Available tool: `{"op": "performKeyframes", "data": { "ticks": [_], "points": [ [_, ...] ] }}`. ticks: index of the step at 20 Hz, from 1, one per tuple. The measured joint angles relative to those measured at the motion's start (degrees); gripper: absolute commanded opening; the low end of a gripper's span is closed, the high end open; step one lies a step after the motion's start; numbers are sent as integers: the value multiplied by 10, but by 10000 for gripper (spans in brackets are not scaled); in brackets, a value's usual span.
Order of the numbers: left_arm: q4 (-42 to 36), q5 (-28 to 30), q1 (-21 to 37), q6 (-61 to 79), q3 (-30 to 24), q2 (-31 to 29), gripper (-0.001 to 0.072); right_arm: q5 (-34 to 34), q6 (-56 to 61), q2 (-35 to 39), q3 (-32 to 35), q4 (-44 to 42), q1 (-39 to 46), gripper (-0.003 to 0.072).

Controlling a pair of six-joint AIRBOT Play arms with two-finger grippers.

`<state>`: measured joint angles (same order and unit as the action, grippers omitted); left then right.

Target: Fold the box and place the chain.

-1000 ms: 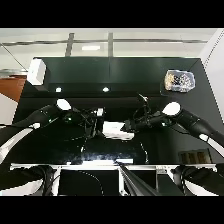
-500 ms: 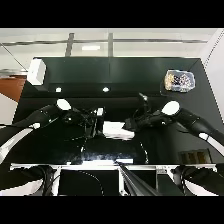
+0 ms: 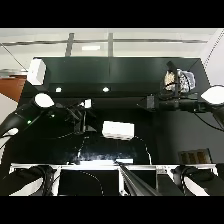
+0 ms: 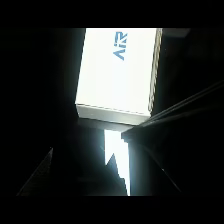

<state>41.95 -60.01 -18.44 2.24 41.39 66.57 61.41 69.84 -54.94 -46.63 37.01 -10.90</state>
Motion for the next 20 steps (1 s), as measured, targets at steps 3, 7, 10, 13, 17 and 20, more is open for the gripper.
{"op": "performKeyframes", "data": {
  "ticks": [3,7,10,13,17,20],
  "points": [
    [-32,23,-30,-14,3,-13,717,-2,0,7,-2,13,11,42],
    [-44,84,-112,-21,31,25,706,-6,0,11,-3,29,16,43],
    [-39,107,-158,-23,57,66,697,-7,0,12,-3,36,17,43],
    [-38,117,-177,-25,75,93,697,-7,0,12,-3,38,17,43],
    [-38,111,-184,-25,83,108,697,-7,0,12,-3,46,17,43],
    [-37,100,-185,-27,85,112,697,-7,0,12,-3,56,17,42]
  ]
}}
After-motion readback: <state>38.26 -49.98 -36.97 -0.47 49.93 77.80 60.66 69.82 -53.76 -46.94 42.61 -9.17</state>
